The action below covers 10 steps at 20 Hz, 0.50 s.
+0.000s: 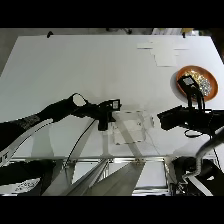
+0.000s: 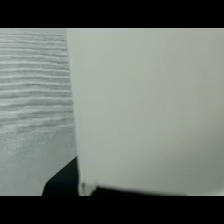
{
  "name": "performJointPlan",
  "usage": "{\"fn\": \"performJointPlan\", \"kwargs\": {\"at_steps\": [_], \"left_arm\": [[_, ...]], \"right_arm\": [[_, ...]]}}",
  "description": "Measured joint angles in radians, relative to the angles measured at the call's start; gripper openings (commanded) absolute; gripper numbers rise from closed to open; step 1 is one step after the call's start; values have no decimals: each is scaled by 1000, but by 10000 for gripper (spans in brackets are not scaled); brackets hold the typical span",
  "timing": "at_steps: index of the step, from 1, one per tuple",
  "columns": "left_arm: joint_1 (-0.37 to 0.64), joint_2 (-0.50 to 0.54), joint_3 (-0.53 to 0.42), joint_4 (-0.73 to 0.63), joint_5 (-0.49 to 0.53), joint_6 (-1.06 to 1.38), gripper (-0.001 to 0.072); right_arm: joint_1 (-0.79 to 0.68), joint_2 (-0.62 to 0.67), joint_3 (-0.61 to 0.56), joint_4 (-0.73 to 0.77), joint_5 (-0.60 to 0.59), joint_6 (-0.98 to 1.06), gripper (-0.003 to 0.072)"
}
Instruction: Fold the box and place the chain.
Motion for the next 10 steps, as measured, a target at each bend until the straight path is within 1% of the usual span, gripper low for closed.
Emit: {"fn": "performJointPlan", "kwargs": {"at_steps": [10], "left_arm": [[0, -19, 0, 3, 8, 28, 3]], "right_arm": [[0, 0, 0, 0, -3, 0, 326]]}}
